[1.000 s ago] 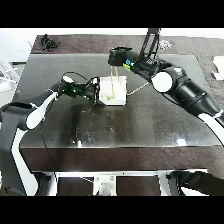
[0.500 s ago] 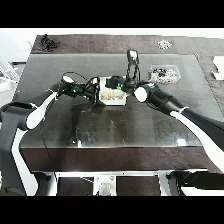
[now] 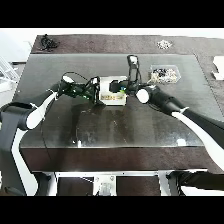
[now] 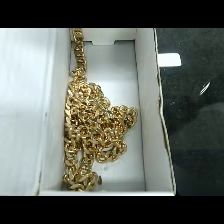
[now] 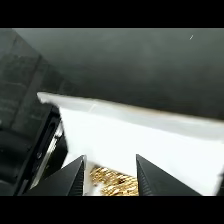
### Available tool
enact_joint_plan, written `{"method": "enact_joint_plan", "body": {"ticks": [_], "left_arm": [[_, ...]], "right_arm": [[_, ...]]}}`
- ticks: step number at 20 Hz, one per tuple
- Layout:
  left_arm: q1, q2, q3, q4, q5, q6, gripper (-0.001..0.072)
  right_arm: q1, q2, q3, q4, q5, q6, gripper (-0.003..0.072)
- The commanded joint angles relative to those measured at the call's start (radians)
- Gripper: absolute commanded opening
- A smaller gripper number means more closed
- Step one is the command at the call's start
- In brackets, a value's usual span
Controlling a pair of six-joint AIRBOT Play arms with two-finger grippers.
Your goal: Fold the box and place the chain.
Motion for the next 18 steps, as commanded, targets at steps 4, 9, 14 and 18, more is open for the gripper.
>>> {"method": "enact_joint_plan", "body": {"ticks": [4, 9, 14, 18], "left_arm": [[0.000, 0.000, 0.000, 0.000, 0.000, 0.000, 0.0459], [0.001, 0.000, 0.000, 0.000, 0.001, 0.000, 0.0459], [0.000, 0.000, 0.000, 0.000, 0.001, 0.000, 0.0459], [0.001, 0.000, 0.000, 0.000, 0.001, 0.000, 0.0459]], "right_arm": [[-0.253, 0.082, -0.057, -0.064, 0.063, -0.023, 0.0528], [-0.437, -0.058, -0.055, 0.011, -0.013, 0.002, 0.0570], [-0.462, -0.280, 0.111, 0.023, -0.026, -0.002, 0.0570], [-0.462, -0.391, 0.239, 0.047, -0.026, -0.004, 0.0561]]}}
